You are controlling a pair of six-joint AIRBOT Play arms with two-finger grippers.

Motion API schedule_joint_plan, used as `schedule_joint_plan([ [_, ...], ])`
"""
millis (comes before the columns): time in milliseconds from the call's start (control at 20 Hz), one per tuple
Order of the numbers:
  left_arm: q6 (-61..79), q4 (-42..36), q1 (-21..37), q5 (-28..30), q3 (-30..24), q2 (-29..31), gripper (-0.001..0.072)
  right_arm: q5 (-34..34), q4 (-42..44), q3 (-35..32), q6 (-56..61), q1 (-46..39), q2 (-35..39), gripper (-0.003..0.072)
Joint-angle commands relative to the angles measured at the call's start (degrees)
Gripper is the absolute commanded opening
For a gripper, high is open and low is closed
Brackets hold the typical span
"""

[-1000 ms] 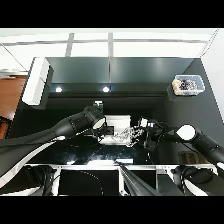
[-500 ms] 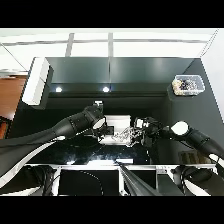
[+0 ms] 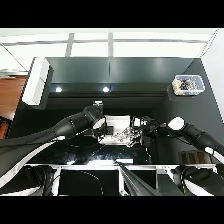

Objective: Fold the box and place the chain.

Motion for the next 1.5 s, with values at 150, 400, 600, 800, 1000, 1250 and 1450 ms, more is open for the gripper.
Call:
schedule_joint_plan([
  [150,-0.1,0.0,0.0,0.0,0.0,0.0,0.0033,2.3,0.2,0.2,0.7,0.1,-0.3,0.0211],
  [400,-0.1,0.0,0.0,0.0,0.0,0.0,0.0033,-3.0,0.0,0.2,14.9,0.0,2.7,0.0046],
  [600,-0.1,0.0,0.0,0.0,0.0,0.0,0.0033,-1.8,-0.2,0.6,27.3,-1.1,11.2,0.0045],
  [800,-0.1,0.0,0.0,0.0,0.0,0.0,0.0033,8.3,-0.3,6.2,38.3,-3.3,21.5,0.0045],
  [1000,-0.1,0.0,0.0,0.1,0.0,0.0,0.0033,14.8,-0.1,16.3,47.6,-3.3,25.8,0.0045],
  [1250,-0.1,0.0,0.0,0.1,0.0,0.0,0.0033,15.3,10.5,19.7,51.3,-3.3,25.7,0.0045],
  [1450,-0.1,0.0,0.0,0.0,0.0,0.0,0.0033,15.1,10.2,18.7,52.3,-0.3,21.3,0.0046],
])
